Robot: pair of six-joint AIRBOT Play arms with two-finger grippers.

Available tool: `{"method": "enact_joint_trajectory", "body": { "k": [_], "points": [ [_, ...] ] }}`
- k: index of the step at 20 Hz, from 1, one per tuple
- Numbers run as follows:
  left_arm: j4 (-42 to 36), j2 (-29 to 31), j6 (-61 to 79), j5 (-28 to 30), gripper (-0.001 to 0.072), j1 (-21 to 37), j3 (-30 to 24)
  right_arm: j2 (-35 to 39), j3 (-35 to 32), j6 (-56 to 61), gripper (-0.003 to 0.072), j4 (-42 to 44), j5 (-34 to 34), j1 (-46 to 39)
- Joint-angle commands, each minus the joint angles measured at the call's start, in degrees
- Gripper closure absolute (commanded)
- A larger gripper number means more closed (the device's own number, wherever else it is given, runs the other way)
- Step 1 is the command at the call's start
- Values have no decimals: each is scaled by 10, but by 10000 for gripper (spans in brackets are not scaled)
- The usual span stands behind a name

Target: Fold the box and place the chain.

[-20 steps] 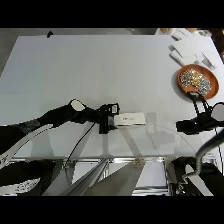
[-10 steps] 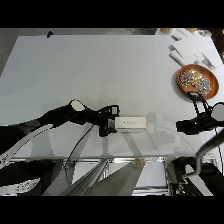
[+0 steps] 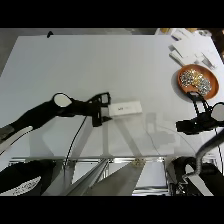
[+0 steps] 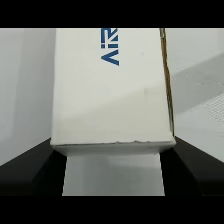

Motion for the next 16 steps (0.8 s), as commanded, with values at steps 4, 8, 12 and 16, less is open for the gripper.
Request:
{"method": "enact_joint_trajectory", "body": {
  "k": [4,8,12,16],
  "points": [
    [131,115,-249,36,359,198,1,0,0,0,670,0,0,0],
    [238,124,-424,30,358,341,1,0,0,0,670,0,0,0],
    [352,124,-500,-19,359,424,1,0,0,0,670,0,0,0],
    [478,123,-571,-80,358,442,1,0,0,0,670,0,0,0]
  ]
}}
